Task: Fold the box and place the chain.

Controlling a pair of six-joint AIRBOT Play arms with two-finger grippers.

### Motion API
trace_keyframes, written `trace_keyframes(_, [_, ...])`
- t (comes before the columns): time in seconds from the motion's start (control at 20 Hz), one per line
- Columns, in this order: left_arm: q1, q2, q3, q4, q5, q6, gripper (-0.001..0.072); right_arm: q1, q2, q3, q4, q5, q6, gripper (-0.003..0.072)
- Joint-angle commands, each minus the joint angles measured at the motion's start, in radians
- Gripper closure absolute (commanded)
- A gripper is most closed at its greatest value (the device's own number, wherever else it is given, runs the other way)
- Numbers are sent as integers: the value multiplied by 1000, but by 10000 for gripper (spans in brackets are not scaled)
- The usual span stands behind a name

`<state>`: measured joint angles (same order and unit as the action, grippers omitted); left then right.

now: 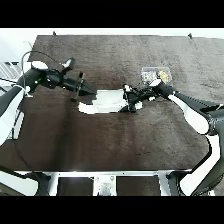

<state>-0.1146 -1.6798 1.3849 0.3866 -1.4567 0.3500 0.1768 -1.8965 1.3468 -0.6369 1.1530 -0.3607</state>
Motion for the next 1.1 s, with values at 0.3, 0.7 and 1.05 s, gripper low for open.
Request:
trace_keyframes(0.3, [-145, 11, -116, 83, 340, -135, 692, 0, 0, 0, 0, 0, 0, 103])
trace_keyframes(0.7, [-146, -12, -55, 77, 621, -145, 692, 0, 0, 0, 0, 0, 0, 103])
trace_keyframes(1.05, [-146, -96, 8, 75, 630, -193, 691, 0, 0, 0, 0, 0, 0, 103])
